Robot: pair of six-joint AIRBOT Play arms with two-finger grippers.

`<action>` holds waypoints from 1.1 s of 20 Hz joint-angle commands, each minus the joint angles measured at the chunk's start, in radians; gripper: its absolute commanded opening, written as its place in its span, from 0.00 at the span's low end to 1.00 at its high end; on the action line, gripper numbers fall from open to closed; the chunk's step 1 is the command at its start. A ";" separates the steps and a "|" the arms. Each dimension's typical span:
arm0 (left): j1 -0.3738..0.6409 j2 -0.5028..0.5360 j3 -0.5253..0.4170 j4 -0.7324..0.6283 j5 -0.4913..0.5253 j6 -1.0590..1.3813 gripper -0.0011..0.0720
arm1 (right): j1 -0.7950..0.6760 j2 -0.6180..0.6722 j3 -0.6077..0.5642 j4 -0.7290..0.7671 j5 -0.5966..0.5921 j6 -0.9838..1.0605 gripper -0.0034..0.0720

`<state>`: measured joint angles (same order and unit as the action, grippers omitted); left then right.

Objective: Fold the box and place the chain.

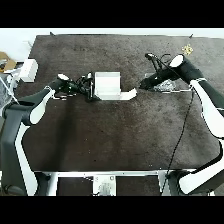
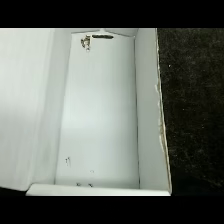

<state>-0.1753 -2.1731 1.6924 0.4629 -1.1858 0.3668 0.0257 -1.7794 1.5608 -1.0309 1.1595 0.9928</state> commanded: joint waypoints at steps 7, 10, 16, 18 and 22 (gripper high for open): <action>0.000 0.000 0.000 0.000 0.000 0.000 0.32 | -0.026 -0.024 -0.227 0.283 -0.148 0.006 0.05; 0.000 0.000 0.000 0.000 0.000 0.000 0.32 | -0.015 -0.038 -0.261 0.381 -0.206 -0.052 0.05; 0.000 0.000 0.000 0.000 0.000 0.000 0.32 | 0.014 -0.069 -0.260 0.605 -0.193 -0.189 0.20; 0.000 0.000 0.000 0.000 0.000 0.000 0.32 | 0.000 -0.068 -0.259 0.620 -0.155 -0.189 0.47; 0.000 0.000 0.000 0.000 0.000 0.000 0.32 | -0.002 -0.068 -0.258 0.707 -0.139 -0.230 0.48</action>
